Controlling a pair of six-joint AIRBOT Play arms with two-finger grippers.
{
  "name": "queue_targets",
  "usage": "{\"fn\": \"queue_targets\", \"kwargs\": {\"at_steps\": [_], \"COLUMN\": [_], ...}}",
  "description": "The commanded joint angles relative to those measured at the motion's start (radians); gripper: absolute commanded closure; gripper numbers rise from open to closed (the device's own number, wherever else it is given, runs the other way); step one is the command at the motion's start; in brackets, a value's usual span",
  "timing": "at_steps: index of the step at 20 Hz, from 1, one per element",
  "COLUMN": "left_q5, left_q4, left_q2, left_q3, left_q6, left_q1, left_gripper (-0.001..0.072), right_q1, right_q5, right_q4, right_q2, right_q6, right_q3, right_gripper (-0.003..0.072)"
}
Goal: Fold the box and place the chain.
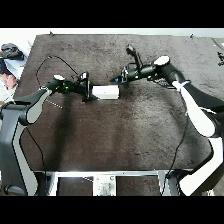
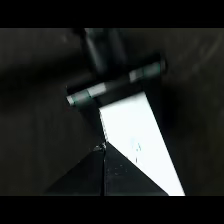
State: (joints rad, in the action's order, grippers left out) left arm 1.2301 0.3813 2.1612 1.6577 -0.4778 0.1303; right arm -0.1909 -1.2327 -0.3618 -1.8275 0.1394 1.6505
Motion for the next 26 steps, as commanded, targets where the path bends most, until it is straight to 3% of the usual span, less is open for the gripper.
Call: {"fn": "queue_targets", "kwargs": {"at_steps": [1, 3, 5, 10, 12, 16, 19, 26], "left_q5": [0.0, 0.0, 0.0, 0.0, 0.0, 0.0, 0.0, 0.004], "left_q4": [0.0, 0.0, 0.0, 0.0, 0.0, 0.0, 0.0, -0.005], "left_q2": [0.001, 0.001, 0.001, 0.001, 0.001, 0.001, 0.001, 0.001], "left_q3": [0.0, 0.0, 0.0, 0.0, 0.0, 0.0, 0.0, 0.0], "left_q6": [-0.002, -0.002, -0.002, -0.002, -0.002, -0.002, -0.002, 0.002], "left_q1": [0.0, 0.0, 0.0, 0.0, 0.0, 0.0, 0.0, 0.0], "left_gripper": [0.0291, 0.0291, 0.0292, 0.0292, 0.0291, 0.0291, 0.0292, 0.0292], "right_q1": [0.006, 0.012, 0.023, 0.028, 0.028, 0.028, 0.028, 0.028], "right_q5": [0.02, 0.103, 0.272, 0.963, 1.121, 1.273, 1.333, 1.346], "right_q4": [0.052, 0.043, 0.032, 0.027, 0.026, 0.026, 0.026, 0.026], "right_q2": [0.16, 0.283, 0.444, 0.952, 1.127, 1.389, 1.508, 1.545], "right_q6": [0.044, 0.069, 0.095, 0.101, 0.101, 0.101, 0.101, 0.101], "right_q3": [-0.032, -0.123, -0.277, -0.836, -1.026, -1.281, -1.411, -1.459], "right_gripper": [0.0677, 0.0677, 0.0677, 0.0676, 0.0676, 0.0675, 0.0675, 0.0675]}}
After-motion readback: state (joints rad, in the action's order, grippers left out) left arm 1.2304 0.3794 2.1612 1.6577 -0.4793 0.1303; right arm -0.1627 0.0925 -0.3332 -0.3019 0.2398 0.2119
